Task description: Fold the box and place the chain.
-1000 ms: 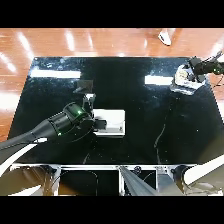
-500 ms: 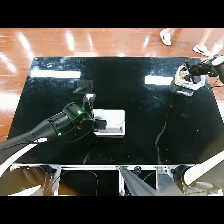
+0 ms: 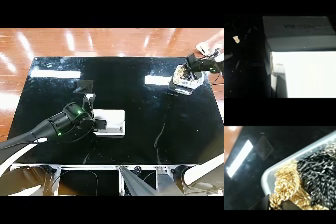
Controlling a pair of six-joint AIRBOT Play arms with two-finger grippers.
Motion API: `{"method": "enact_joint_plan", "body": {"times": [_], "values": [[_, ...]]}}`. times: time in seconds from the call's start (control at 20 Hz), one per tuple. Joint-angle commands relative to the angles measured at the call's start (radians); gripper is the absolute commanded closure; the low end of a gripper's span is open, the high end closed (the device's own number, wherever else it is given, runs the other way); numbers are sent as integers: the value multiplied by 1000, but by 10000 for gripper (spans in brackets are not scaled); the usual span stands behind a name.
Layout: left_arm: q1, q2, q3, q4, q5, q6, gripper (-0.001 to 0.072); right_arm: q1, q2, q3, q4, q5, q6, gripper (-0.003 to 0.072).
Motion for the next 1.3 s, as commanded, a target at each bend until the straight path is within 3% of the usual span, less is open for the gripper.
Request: {"method": "enact_joint_plan", "body": {"times": [0.0,0.45,0.65,1.0,1.25], "values": [[1,1,0,-2,0,0,688,-1,115,3,-73,13,-36,653],[0,1,0,-5,1,0,689,0,599,3,-98,-11,-107,654],[0,1,0,-21,1,0,689,28,795,3,-100,36,-188,654],[-21,1,0,-39,1,0,689,208,1056,3,-101,103,-251,653],[-23,1,0,-39,2,0,689,367,1157,3,-74,89,-255,653]]}}
